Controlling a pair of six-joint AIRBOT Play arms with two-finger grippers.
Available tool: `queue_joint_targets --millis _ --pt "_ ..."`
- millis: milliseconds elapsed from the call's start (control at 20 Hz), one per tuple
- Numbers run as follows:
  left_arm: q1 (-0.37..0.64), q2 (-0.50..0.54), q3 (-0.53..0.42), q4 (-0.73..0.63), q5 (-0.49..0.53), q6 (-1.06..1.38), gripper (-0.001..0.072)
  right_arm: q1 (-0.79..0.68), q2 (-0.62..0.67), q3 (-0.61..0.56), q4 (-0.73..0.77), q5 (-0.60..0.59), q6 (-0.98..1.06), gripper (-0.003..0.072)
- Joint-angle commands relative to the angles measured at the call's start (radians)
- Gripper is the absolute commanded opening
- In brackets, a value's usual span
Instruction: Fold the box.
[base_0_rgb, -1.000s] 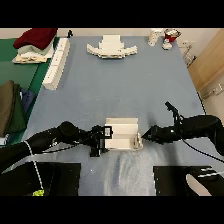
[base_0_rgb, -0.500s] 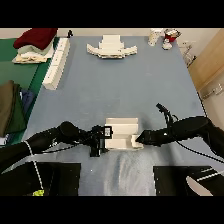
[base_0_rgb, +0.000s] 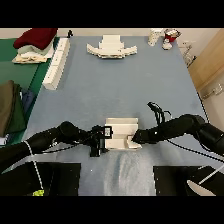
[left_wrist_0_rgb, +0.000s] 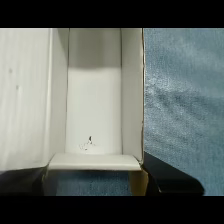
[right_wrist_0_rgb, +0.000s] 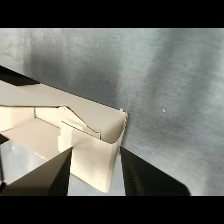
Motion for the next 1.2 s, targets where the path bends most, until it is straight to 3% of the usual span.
queue_joint_targets --millis 0,350,750,900,1000,1150 --pt "0.000 0.000 0.001 0.000 0.000 0.000 0.0444 0.145 -0.039 0.076 -0.216 0.015 0.280 0.0446" --pt "0.000 -0.001 0.001 0.000 0.000 0.000 0.0444 0.336 -0.191 0.196 -0.473 -0.062 0.681 0.0446" --pt "0.000 -0.001 0.001 0.000 0.000 0.000 0.0444 0.369 -0.282 0.245 -0.513 -0.083 0.795 0.0404" --pt "0.000 -0.001 0.001 0.000 0.000 0.000 0.0444 0.369 -0.283 0.245 -0.514 -0.089 0.798 0.0141" --pt "0.000 -0.001 0.001 0.000 0.000 0.000 0.0444 0.370 -0.283 0.244 -0.502 -0.105 0.798 0.0010" --pt "0.000 -0.001 0.001 0.000 0.000 0.000 0.0444 0.370 -0.283 0.244 -0.505 -0.123 0.799 0.0002"
